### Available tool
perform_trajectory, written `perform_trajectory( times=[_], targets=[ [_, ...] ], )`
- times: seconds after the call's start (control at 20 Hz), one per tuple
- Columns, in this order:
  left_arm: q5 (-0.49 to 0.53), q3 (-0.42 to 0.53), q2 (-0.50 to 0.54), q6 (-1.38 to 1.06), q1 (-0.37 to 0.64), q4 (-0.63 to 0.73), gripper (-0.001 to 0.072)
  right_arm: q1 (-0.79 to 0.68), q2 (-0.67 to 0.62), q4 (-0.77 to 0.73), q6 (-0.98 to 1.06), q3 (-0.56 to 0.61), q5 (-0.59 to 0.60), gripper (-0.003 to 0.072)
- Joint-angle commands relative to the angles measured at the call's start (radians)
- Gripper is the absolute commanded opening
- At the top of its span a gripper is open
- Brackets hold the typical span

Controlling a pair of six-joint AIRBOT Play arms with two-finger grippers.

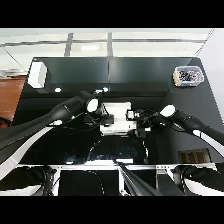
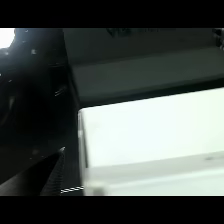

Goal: Fold the box and place the chain.

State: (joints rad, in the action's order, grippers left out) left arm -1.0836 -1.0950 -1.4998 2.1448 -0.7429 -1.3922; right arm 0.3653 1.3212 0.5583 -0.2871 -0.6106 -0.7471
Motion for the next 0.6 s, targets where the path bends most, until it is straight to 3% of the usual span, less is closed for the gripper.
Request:
perform_trajectory(
  times=[0.0, 0.15, 0.2, 0.3, 0.55],
  targets=[
    [-0.036, -0.043, -0.027, 0.138, -0.033, -0.065, 0.0477, 0.000, 0.001, 0.000, 0.000, -0.001, 0.000, 0.0162],
    [-0.066, -0.043, -0.028, 0.166, -0.042, -0.056, 0.0469, 0.000, 0.001, 0.000, 0.000, -0.001, 0.000, 0.0161],
    [-0.066, -0.043, -0.027, 0.170, -0.041, -0.056, 0.0373, 0.000, 0.001, 0.000, 0.000, -0.001, 0.000, 0.0162],
    [-0.056, -0.043, -0.028, 0.170, -0.041, -0.063, 0.0288, 0.000, 0.001, 0.000, 0.000, -0.001, 0.000, 0.0162],
    [-0.070, -0.043, -0.031, 0.172, -0.039, -0.076, 0.0289, 0.000, 0.001, 0.000, 0.000, -0.001, 0.000, 0.0162]
  ],
)
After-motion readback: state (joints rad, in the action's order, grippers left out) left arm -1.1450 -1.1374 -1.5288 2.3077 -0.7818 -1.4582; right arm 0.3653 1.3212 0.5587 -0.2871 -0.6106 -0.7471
